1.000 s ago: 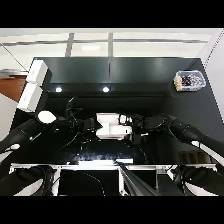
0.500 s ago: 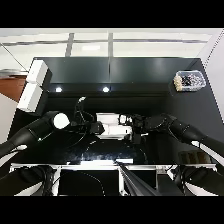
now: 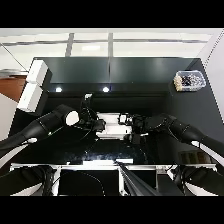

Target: Fold the box and place the chain.

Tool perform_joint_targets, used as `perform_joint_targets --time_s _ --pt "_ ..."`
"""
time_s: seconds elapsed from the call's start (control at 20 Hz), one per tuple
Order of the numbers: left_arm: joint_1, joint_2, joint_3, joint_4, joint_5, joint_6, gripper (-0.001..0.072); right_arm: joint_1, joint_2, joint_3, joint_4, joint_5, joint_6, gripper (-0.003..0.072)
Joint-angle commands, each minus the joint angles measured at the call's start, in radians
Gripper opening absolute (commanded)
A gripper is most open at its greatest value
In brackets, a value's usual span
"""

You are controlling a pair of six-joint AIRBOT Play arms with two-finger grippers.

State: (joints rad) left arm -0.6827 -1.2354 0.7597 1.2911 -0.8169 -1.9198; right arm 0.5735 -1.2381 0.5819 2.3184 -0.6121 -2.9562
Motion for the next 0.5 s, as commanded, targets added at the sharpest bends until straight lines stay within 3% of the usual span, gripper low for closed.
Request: perform_joint_targets --time_s 0.0,0.45 --pt "-0.003 -0.011 0.013 0.04 -0.025 -0.022 0.0544 0.001 -0.001 0.0 0.0 0.009 0.001 0.0477" --pt "-0.093 -0.022 0.013 0.163 -0.029 -0.158 0.0542 0.001 -0.001 0.0 0.0 0.009 0.001 0.0477"
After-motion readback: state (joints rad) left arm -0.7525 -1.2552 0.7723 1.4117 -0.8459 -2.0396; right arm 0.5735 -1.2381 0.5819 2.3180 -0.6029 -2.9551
